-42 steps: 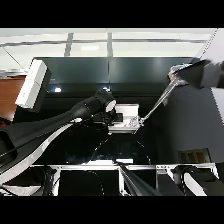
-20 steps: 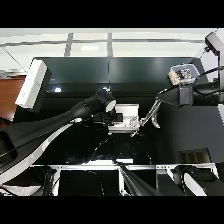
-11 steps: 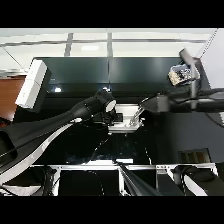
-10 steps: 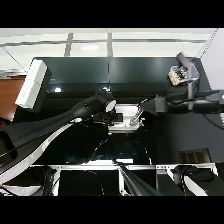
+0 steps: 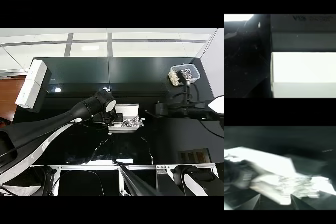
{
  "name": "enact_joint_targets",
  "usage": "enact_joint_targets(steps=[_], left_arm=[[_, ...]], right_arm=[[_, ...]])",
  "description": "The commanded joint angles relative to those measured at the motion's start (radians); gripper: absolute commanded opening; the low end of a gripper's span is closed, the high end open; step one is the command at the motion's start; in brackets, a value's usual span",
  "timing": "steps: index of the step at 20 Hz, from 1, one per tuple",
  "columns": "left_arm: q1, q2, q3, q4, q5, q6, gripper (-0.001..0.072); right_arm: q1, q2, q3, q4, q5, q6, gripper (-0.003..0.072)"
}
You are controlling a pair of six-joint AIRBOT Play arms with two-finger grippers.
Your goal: Fold the box and place the chain.
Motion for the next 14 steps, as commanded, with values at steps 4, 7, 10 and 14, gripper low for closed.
enact_joint_targets(steps=[4, 7, 10, 14], left_arm=[[0.0, -0.001, 0.001, 0.0, 0.0, 0.0, 0.0031], [0.0, -0.001, 0.001, 0.0, 0.0, 0.0, 0.0031], [0.0, -0.001, 0.001, 0.0, 0.001, 0.0, 0.0031], [0.0, -0.001, 0.001, 0.0, -0.003, 0.0, 0.0031]], right_arm=[[-0.019, -0.021, -0.117, -0.205, -0.164, -0.48, 0.0711], [0.042, -0.026, -0.163, -0.208, -0.277, -0.842, 0.071], [0.043, -0.064, -0.163, -0.151, -0.306, -0.996, 0.0709], [0.043, -0.147, -0.163, -0.067, -0.259, -1.214, 0.0709]])
